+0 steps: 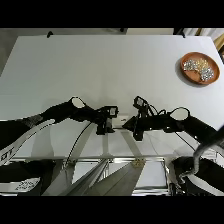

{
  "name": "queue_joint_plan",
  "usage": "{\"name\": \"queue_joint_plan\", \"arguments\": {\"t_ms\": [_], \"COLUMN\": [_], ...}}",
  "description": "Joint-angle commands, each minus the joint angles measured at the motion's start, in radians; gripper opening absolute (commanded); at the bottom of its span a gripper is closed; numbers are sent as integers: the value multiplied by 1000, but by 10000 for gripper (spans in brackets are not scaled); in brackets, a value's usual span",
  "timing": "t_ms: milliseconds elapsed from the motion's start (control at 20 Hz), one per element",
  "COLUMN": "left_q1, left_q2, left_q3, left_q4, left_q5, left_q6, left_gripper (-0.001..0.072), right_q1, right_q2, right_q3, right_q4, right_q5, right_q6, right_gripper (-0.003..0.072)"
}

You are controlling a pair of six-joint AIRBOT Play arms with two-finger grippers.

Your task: Fold the box and place the chain.

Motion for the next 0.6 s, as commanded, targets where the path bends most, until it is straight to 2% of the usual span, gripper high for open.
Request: {"name": "queue_joint_plan", "arguments": {"t_ms": [0, 100, 250, 550], "left_q1": [1, 1, 1, 1], "left_q2": [0, 0, 0, 0], "left_q3": [0, 0, 0, 0], "left_q4": [0, 0, 0, 0], "left_q5": [0, 0, 0, 0], "left_q6": [0, 0, 0, 0], "left_gripper": [253, 253, 253, 253], "right_q1": [-21, -20, -21, -21], "right_q2": [-1, 53, 98, -24], "right_q3": [-4, -4, -4, -4], "right_q4": [52, 77, 68, 61], "right_q5": [54, 86, 36, 19], "right_q6": [-51, -91, -103, -127], "right_gripper": [14, 14, 14, 14]}}
